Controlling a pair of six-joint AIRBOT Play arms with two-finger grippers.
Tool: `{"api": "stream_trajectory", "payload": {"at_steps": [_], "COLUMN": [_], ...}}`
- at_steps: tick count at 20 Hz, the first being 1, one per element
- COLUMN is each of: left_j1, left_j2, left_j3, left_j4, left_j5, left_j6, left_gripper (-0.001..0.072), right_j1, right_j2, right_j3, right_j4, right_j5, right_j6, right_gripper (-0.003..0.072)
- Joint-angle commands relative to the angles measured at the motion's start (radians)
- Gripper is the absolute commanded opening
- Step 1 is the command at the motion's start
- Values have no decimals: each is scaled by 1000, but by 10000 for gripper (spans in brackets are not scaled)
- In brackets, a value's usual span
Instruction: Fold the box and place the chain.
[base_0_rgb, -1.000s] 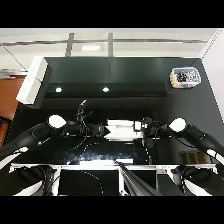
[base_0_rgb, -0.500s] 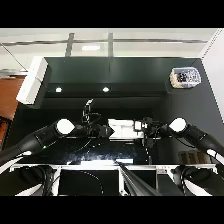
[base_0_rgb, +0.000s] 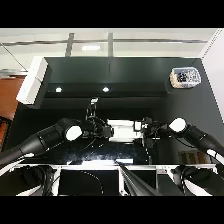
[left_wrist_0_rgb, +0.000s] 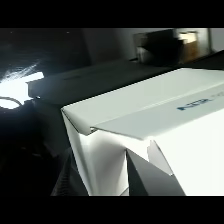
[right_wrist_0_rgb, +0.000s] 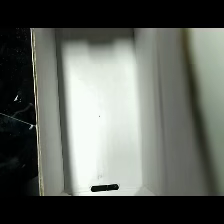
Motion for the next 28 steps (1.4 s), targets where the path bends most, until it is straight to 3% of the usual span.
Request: {"api": "stream_trajectory", "payload": {"at_steps": [1, 5, 11, 12, 15, 20, 28], "left_j1": [-21, -52, -95, -101, -111, -113, -115], "left_j2": [-7, -49, -192, -207, -232, -294, -340], "left_j3": [26, 77, 222, 241, 275, 357, 379], "left_j4": [155, 208, 240, 266, 311, 312, 338], "left_j5": [-64, -92, -245, -273, -315, -428, -451], "left_j6": [-132, -159, -252, -296, -380, -393, -517], "left_gripper": [397, 397, 397, 381, 221, 221, 221], "right_j1": [1, 1, 1, 1, 1, 1, 2], "right_j2": [1, 1, 1, 1, 1, 1, 1], "right_j3": [0, 0, 0, 0, 0, 0, 0], "right_j4": [0, 3, 3, 3, 3, 3, 2], "right_j5": [-2, -2, -2, -2, -2, 2, 2], "right_j6": [1, 1, 2, 2, 2, 1, 1], "right_gripper": [162, 162, 162, 162, 162, 162, 162]}}
